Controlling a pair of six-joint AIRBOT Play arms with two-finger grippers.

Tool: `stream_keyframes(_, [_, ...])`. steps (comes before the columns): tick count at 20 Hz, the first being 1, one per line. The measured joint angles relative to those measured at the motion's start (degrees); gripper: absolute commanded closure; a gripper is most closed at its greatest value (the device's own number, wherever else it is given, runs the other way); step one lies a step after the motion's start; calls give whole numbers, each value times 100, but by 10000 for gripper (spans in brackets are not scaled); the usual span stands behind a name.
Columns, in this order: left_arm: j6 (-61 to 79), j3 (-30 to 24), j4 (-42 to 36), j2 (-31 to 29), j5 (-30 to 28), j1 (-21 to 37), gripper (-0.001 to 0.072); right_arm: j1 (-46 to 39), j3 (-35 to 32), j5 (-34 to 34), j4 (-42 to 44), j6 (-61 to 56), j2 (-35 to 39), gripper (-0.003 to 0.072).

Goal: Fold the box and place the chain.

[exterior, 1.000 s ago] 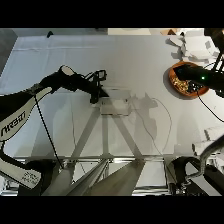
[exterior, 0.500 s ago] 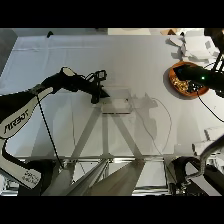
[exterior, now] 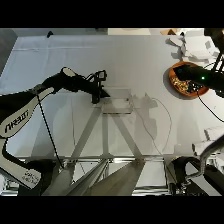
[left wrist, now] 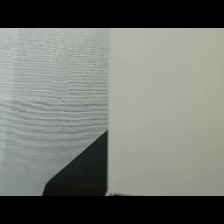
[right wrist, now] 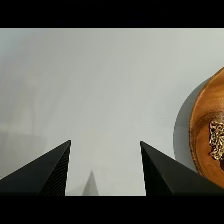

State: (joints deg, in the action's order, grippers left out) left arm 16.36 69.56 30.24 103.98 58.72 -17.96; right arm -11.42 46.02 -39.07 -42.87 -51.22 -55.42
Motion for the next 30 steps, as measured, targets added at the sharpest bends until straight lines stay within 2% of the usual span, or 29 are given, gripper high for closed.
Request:
stream_keyframes(4, [17,0,4,0,-15,-2,697,0,0,-258,140,415,0,209])
stream_keyframes(7, [24,0,15,0,-17,-2,697,0,2,-841,706,1582,0,205])
stream_keyframes(8, [24,0,17,0,-17,-2,697,0,2,-1097,920,2081,0,177])
stream_keyframes(9, [26,0,17,0,-17,-2,697,0,2,-1331,1091,2544,0,94])
stream_keyframes(10, [26,2,17,0,-17,-2,697,2,2,-1543,1215,2979,0,55])
stream_keyframes(13, [31,0,17,0,-20,-2,697,0,2,-2094,1436,4098,0,52])
stream_keyframes(14, [31,0,20,0,-20,-2,697,0,2,-2245,1453,4389,0,27])
stream_keyframes(15, [31,0,17,0,-20,-2,697,0,2,-2385,1429,4690,0,2])
stream_keyframes(18, [31,0,20,0,-20,-2,697,0,2,-2629,1051,5525,-4,-2])
stream_keyframes(21, [31,0,20,0,-20,-2,697,85,2,-2697,673,6078,-90,13])
stream_keyframes(24, [31,0,20,0,-20,-2,697,527,2,-2688,356,6516,-249,13])
stream_keyframes(28, [31,0,20,0,-22,-2,697,1021,-262,-2243,254,7095,-463,4])
stream_keyframes(30, [28,0,20,0,-22,-2,697,1095,-612,-1886,435,7405,-544,-34])
